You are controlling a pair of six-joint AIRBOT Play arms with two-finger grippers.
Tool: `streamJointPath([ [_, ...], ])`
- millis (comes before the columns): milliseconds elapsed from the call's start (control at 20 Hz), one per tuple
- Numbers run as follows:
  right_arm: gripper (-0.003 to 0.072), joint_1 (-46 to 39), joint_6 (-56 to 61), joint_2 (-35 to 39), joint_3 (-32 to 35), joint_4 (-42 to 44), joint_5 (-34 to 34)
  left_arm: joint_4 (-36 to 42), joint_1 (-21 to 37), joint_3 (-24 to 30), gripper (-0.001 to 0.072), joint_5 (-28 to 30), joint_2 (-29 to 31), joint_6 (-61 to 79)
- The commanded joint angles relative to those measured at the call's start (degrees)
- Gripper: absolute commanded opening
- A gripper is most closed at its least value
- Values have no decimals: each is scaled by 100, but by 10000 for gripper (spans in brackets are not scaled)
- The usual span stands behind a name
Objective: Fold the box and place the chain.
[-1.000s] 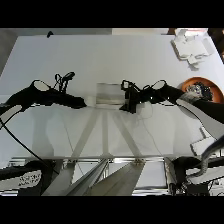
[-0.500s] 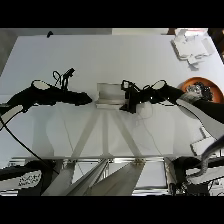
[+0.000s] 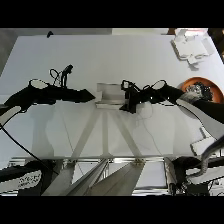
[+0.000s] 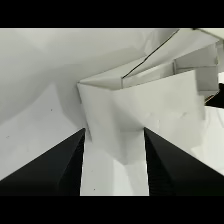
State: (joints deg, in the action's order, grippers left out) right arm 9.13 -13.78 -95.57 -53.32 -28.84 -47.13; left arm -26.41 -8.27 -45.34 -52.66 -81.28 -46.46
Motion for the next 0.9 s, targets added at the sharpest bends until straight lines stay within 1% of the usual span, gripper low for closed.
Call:
streamJointPath([
  [0,510,2,0,2,2,0,-2,238,-7,2,417,-17,-2,188],
  [100,510,2,0,2,2,0,-2,236,-55,2,418,0,-28,195],
  [150,510,2,0,2,2,0,-2,225,-107,2,433,28,-48,195],
  [200,510,2,0,2,2,0,-2,216,-166,2,489,50,-72,195],
  [250,510,2,0,2,2,0,-2,219,-227,2,501,68,-81,197],
  [450,510,2,0,2,2,0,-2,634,-339,2,490,85,-79,291],
  [500,510,2,0,2,2,0,-2,636,-341,2,481,114,-79,302],
  [550,510,2,0,2,2,0,-2,529,-354,2,452,177,-79,297],
  [700,510,2,0,2,2,0,-2,566,-424,2,449,295,-79,295],
  [850,510,2,0,2,2,0,-2,223,-505,2,431,501,-79,293],
])
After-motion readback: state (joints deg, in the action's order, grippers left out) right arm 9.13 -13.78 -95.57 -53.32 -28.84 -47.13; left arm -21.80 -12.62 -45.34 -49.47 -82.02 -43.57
